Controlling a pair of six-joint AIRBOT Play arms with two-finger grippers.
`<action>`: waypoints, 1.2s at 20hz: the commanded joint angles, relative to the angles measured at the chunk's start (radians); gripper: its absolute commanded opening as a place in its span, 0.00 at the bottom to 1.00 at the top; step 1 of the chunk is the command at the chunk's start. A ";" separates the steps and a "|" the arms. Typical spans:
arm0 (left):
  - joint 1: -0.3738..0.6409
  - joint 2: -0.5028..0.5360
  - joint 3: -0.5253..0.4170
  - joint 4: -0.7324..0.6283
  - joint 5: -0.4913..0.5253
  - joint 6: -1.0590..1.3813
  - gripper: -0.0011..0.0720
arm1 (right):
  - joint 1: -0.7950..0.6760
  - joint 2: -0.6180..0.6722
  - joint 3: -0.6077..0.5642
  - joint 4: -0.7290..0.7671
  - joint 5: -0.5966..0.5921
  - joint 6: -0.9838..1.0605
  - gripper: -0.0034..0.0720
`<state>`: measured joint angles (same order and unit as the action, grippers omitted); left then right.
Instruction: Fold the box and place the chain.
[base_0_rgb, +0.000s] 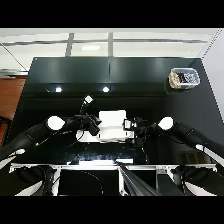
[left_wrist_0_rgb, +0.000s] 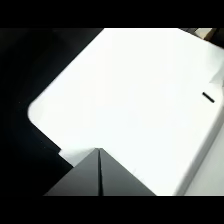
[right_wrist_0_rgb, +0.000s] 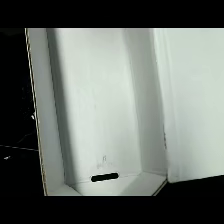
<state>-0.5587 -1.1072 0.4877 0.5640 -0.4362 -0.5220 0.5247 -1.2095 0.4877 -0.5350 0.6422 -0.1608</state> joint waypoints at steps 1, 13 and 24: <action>-0.001 -0.026 0.000 0.001 -0.005 0.007 0.06 | 0.001 -0.001 0.000 0.000 0.000 0.000 0.67; 0.167 0.327 0.032 0.504 -0.447 0.043 0.73 | 0.001 0.000 0.000 0.000 0.000 0.000 0.67; 0.006 0.201 -0.051 0.444 -0.290 0.164 0.96 | 0.001 -0.001 0.000 0.000 0.000 0.000 0.67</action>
<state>-0.4980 -0.8635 0.4500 1.0431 -0.8330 -0.3790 0.5247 -1.2095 0.4877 -0.5350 0.6422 -0.1612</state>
